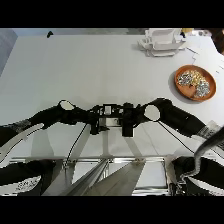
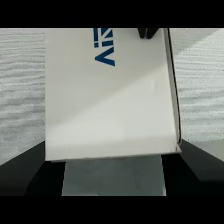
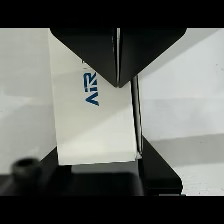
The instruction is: Fold the box and place the chain.
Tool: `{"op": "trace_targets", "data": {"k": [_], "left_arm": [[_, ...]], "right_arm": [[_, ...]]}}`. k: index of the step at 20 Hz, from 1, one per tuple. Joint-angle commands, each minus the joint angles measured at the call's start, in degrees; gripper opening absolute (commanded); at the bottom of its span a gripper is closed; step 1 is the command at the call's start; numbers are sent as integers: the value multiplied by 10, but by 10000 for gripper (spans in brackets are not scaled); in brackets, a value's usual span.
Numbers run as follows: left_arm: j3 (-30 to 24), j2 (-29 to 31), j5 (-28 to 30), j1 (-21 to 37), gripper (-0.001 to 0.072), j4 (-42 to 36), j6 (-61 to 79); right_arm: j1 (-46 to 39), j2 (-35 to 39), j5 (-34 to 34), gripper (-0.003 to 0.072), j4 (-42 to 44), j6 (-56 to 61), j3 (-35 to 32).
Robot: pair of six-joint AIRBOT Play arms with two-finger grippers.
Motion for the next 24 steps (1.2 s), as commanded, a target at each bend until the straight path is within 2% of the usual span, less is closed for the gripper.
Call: {"op": "trace_targets", "data": {"k": [1, 4, 10, 17, 24], "left_arm": [[0, 0, 1, 0, 271, 0, 0], [0, 0, 1, 0, 271, 0, 0], [0, 0, 1, 0, 271, 0, 0], [0, 0, 1, 0, 271, 0, 0], [0, 0, 1, 0, 271, 0, 0]], "right_arm": [[0, 12, -51, 17, 0, 0, 1], [0, 39, -83, 17, 0, 0, 1], [0, 37, -28, 17, 1, 0, 0], [0, 37, -28, 17, 1, 0, -31], [0, 37, -23, 16, 1, 0, -35]]}}
